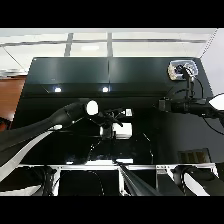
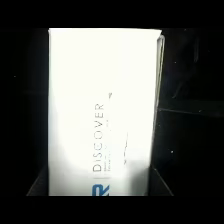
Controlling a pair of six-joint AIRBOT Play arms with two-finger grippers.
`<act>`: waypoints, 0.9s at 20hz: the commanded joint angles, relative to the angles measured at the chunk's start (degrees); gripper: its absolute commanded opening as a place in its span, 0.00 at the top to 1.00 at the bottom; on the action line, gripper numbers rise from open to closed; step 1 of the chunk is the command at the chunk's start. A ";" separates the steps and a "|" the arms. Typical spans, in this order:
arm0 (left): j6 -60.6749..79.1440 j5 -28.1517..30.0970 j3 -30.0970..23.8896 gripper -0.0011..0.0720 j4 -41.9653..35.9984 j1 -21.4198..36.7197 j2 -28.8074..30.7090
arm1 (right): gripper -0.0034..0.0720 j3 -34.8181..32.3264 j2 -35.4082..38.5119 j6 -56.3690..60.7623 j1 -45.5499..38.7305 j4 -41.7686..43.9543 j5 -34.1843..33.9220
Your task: Fold the box and place the chain.
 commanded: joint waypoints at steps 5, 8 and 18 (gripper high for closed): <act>-14.71 -13.16 11.74 0.69 15.02 1.62 1.14 | 0.93 0.02 0.00 0.15 -0.02 0.00 1.90; -21.20 -16.33 17.66 0.69 20.00 10.84 4.50 | 0.93 0.02 0.00 0.15 -0.02 0.00 2.21; -35.47 9.51 33.11 0.69 18.80 48.85 2.25 | 0.93 0.02 0.00 0.17 -0.04 0.02 1.88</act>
